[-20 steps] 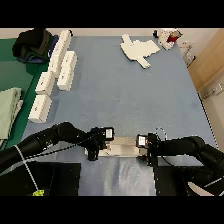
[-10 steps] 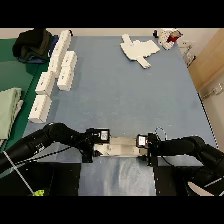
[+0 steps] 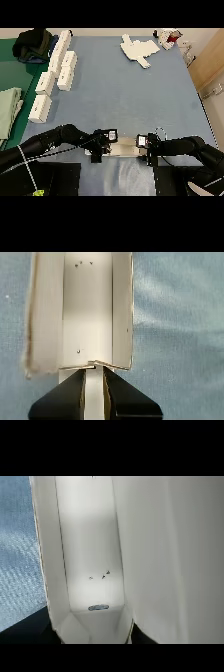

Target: Fold the box.

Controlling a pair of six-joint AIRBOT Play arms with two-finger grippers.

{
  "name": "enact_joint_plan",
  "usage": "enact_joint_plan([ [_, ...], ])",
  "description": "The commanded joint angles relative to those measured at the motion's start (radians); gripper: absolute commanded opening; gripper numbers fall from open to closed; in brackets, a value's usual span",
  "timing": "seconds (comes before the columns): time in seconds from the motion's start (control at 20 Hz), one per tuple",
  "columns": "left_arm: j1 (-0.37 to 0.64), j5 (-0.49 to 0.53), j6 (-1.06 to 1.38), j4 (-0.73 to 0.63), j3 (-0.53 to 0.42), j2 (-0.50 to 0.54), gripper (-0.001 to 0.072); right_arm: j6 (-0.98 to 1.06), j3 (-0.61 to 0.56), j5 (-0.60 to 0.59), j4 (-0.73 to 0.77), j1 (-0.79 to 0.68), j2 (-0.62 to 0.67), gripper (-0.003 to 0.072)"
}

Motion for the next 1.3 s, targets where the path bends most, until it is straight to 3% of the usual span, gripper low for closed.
enact_joint_plan([
  [0.0,-0.014,0.05,0.018,-0.023,0.013,-0.038,0.0164,0.0,0.0,0.0,0.0,0.0,0.001,0.0511],
  [0.35,-0.039,0.047,0.019,-0.077,0.023,-0.039,0.0179,0.0,0.0,0.0,0.0,0.0,0.0,0.0511],
  [0.4,-0.039,0.047,0.018,-0.077,0.023,-0.039,0.0294,0.0,0.0,0.0,0.0,0.0,0.001,0.0511],
  [0.45,-0.039,0.047,0.013,-0.077,0.023,-0.039,0.0486,0.0,0.0,0.0,0.0,0.0,0.0,0.051],
  [0.7,-0.039,0.011,0.008,-0.077,0.023,-0.039,0.0494,0.0,0.0,0.0,0.0,0.0,0.001,0.0511],
  [0.75,-0.039,0.001,0.001,-0.075,0.023,-0.039,0.0337,0.0,0.0,0.0,0.0,0.0,0.0,0.0511],
  [0.8,-0.039,-0.009,-0.017,-0.061,0.024,-0.038,0.012,0.0,0.0,0.0,0.0,0.0,0.0,0.0511],
  [0.85,-0.038,-0.03,-0.055,-0.026,0.028,-0.036,0.0014,0.0,0.0,0.0,0.0,0.0,0.0,0.0511],
  [1.05,0.009,-0.138,-0.438,0.202,0.069,0.01,0.0014,0.0,0.0,0.0,0.0,0.0,0.001,0.0511],
  [1.25,0.106,-0.266,-0.674,0.253,0.098,0.155,0.0014,0.0,0.0,0.0,0.0,0.0,0.001,0.0511],
])
